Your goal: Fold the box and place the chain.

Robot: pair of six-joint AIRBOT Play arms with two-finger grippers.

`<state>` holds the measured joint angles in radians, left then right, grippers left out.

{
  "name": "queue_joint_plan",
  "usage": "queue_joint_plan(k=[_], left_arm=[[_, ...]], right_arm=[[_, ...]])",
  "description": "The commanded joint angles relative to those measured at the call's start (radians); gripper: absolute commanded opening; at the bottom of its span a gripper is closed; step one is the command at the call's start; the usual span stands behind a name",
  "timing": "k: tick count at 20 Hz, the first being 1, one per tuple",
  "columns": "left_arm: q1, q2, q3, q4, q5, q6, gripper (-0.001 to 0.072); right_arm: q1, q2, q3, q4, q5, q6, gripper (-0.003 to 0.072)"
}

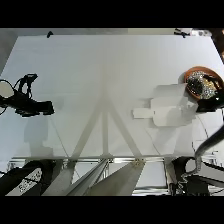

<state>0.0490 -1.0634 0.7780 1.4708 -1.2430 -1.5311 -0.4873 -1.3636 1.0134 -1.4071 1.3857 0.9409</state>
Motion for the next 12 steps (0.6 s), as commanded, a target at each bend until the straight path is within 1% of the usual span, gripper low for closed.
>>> queue_joint_plan(k=[1, 3, 6, 12], left_arm=[[0.000, 0.001, -0.001, 0.000, 0.000, 0.000, 0.0700], [-0.001, 0.001, -0.001, 0.000, 0.000, 0.000, 0.0700], [0.000, 0.001, -0.001, 0.000, 0.000, 0.000, 0.0700], [-0.001, 0.001, -0.001, 0.000, 0.000, 0.000, 0.0700]], right_arm=[[0.114, 0.101, -0.076, 0.216, -0.029, -0.022, 0.0007], [0.203, 0.134, -0.148, 0.291, -0.064, -0.008, 0.0007], [0.357, 0.150, -0.225, 0.327, -0.143, 0.082, 0.0007], [0.663, 0.150, -0.245, 0.365, -0.318, 0.302, 0.0007]])
